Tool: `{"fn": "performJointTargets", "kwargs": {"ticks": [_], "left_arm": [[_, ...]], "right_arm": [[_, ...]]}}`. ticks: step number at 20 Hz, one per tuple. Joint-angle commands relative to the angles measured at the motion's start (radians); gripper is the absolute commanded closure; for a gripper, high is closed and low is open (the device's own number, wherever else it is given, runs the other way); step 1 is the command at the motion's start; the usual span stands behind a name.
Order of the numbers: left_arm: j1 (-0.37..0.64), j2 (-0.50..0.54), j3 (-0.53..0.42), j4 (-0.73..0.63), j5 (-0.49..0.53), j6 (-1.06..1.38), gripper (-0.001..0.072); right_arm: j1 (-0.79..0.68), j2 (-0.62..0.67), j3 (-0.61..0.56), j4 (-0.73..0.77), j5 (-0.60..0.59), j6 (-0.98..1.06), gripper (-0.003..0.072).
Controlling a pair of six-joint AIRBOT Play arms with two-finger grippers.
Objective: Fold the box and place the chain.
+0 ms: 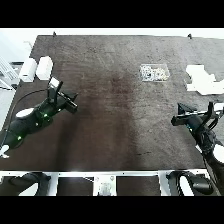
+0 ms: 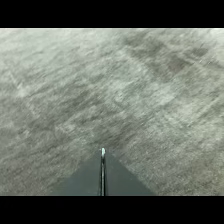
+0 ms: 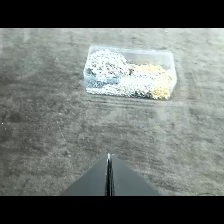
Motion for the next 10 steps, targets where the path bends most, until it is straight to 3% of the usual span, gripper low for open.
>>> {"fn": "performJointTargets", "kwargs": {"ticks": [1,10], "left_arm": [[-0.004,0.000,-0.037,-0.113,0.022,0.101,0.0688],[-0.003,-0.001,-0.037,-0.113,0.010,0.096,0.0688]], "right_arm": [[0.000,0.050,-0.045,-0.001,-0.021,0.002,0.0675],[0.000,0.050,-0.050,0.000,-0.022,0.001,0.0675]]}}
